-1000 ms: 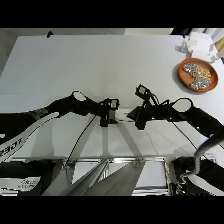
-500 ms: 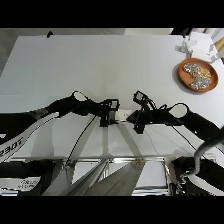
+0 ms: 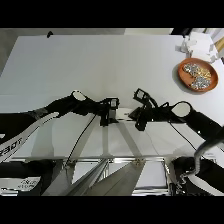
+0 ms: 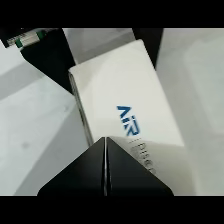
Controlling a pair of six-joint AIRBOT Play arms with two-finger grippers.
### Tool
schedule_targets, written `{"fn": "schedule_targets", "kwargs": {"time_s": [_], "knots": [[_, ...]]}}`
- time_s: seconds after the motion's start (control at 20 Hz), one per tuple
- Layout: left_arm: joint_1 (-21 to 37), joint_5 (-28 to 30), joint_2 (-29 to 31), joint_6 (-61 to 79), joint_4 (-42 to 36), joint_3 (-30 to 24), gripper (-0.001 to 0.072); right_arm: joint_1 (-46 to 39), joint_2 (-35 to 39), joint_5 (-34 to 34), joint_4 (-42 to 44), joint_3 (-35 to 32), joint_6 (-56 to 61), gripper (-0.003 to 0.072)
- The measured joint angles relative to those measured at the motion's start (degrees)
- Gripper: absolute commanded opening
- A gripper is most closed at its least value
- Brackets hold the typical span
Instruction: Fold the box and place the chain.
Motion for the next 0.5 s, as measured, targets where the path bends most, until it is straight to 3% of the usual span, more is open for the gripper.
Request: {"fn": "schedule_targets", "kwargs": {"time_s": [0.15,0.35,0.5], "knots": [[0.0,-0.2,0.0,0.1,0.2,0.0,0.0072,0.0,3.5,1.8,-4.3,3.8,6.3,0.0022],[0.0,-0.2,0.0,0.1,0.4,0.0,0.0071,-1.3,7.8,6.9,-24.3,7.2,28.1,0.0021],[0.0,-0.2,0.0,0.2,0.5,0.0,0.0072,-6.8,9.1,15.9,-39.6,8.0,44.8,0.0022]]}}
